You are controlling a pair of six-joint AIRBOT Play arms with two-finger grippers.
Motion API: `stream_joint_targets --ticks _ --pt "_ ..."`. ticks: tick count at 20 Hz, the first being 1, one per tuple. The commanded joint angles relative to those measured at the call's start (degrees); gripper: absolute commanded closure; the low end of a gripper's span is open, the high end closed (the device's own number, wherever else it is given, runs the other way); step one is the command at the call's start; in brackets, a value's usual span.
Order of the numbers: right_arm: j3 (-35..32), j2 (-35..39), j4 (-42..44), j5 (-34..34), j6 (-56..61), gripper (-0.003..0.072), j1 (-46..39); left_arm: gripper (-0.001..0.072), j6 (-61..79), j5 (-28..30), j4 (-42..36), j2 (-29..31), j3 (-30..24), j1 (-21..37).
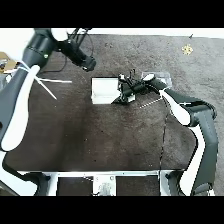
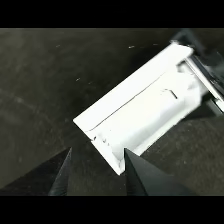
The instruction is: Fold the box and place the chain.
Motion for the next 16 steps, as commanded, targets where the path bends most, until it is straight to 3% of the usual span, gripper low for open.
stream_joint_targets --ticks 1,4,6,9,13,14,15,16 --pt "0.00 0.00 0.00 0.02 0.02 0.0250 -0.02 0.0337 21.55 4.28 -17.29 0.83 -6.69 9.09" --pt "0.00 0.00 0.00 0.02 0.02 0.0250 -0.02 0.0337 45.31 4.37 -32.74 0.83 -15.21 15.41" --pt "0.00 0.00 0.00 0.02 0.02 0.0250 -0.02 0.0338 52.98 3.37 -40.26 0.33 -20.39 18.91" --pt "0.00 0.00 0.00 0.02 0.02 0.0250 -0.02 0.0338 57.51 -1.07 -45.57 -4.70 -21.68 22.12" --pt "0.00 0.00 0.00 0.02 0.00 0.0249 -0.02 0.0336 69.64 -3.41 -45.79 -10.97 -21.70 21.51" --pt "0.00 0.00 0.00 0.02 0.00 0.0249 -0.02 0.0282 71.80 -4.02 -45.64 -11.80 -21.70 21.57" --pt "0.00 0.00 0.00 0.02 0.00 0.0250 -0.02 0.0046 73.55 -3.89 -45.29 -12.72 -21.70 21.64" --pt "0.00 0.00 0.00 0.02 0.02 0.0250 -0.02 0.0031 75.73 -3.67 -45.13 -13.46 -21.70 21.62"
